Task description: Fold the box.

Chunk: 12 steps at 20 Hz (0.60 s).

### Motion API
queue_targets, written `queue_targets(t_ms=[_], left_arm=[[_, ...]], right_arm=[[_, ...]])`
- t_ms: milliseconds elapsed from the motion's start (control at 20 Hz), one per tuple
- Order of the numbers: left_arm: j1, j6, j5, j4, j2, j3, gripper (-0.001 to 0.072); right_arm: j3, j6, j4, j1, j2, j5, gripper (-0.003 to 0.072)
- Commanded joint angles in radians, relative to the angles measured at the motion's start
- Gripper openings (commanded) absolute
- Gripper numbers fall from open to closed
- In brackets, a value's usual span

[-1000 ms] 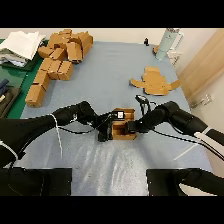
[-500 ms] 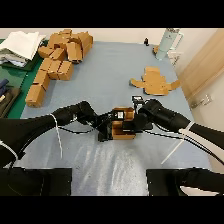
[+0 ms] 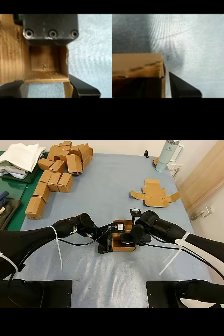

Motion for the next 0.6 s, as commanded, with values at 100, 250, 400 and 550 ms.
queue_targets(t_ms=[100, 250, 400, 550], left_arm=[[0.0, -0.001, -0.001, 0.0, 0.0, 0.0, 0.0414], [0.0, -0.001, -0.001, 0.0, 0.0, 0.0, 0.0414], [0.0, -0.001, -0.001, 0.0, 0.0, 0.0, 0.0414], [0.0, -0.001, -0.001, 0.0, 0.0, 0.0, 0.0414]], right_arm=[[0.002, -0.002, -0.001, 0.0, -0.003, -0.008, 0.0017], [0.002, -0.009, -0.001, 0.0, -0.003, -0.005, 0.0033], [0.002, -0.01, 0.002, 0.0, 0.0, -0.006, 0.0495], [0.006, -0.01, 0.013, 0.0, 0.026, -0.029, 0.0495]])
